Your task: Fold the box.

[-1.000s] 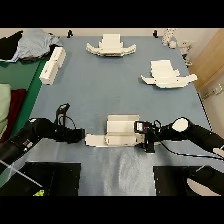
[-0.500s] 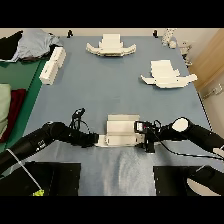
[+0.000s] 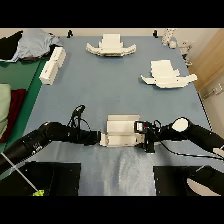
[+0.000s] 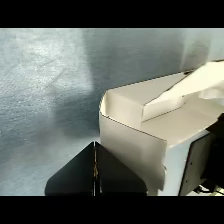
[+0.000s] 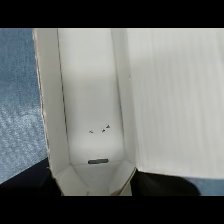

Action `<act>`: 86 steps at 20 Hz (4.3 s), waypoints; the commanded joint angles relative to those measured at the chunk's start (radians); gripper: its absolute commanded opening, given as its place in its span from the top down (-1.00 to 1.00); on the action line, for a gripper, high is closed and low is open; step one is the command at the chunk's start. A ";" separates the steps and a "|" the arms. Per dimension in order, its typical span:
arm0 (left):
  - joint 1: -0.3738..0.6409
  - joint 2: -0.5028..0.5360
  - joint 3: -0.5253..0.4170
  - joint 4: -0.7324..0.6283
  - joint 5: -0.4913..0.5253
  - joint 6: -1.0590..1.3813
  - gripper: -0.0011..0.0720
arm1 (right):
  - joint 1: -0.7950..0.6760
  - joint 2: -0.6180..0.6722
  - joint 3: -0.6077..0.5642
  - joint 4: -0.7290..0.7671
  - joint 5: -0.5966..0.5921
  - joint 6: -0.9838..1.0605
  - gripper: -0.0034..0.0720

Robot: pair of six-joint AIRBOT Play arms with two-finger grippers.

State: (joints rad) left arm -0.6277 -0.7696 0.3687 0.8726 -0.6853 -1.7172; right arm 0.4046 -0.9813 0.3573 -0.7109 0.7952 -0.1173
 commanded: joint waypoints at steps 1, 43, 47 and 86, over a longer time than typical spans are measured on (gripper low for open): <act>0.000 0.034 0.005 -0.006 0.002 -0.002 0.82 | 0.000 0.000 0.001 0.000 0.000 0.000 -0.42; -0.389 -0.629 0.629 0.605 -0.401 -0.823 -0.01 | 0.000 0.000 0.001 0.000 0.000 0.000 -0.42; -0.389 -0.642 0.635 0.614 -0.399 -0.848 0.43 | 0.000 0.000 0.001 0.000 0.000 0.000 -0.42; -0.406 -0.414 0.825 0.528 -0.584 0.009 0.94 | 0.000 0.000 0.001 0.000 0.000 0.000 -0.42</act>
State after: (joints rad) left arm -1.0332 -1.2316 1.2335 1.4666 -1.3804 -1.9190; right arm 0.4046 -0.9813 0.3573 -0.7109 0.7952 -0.1173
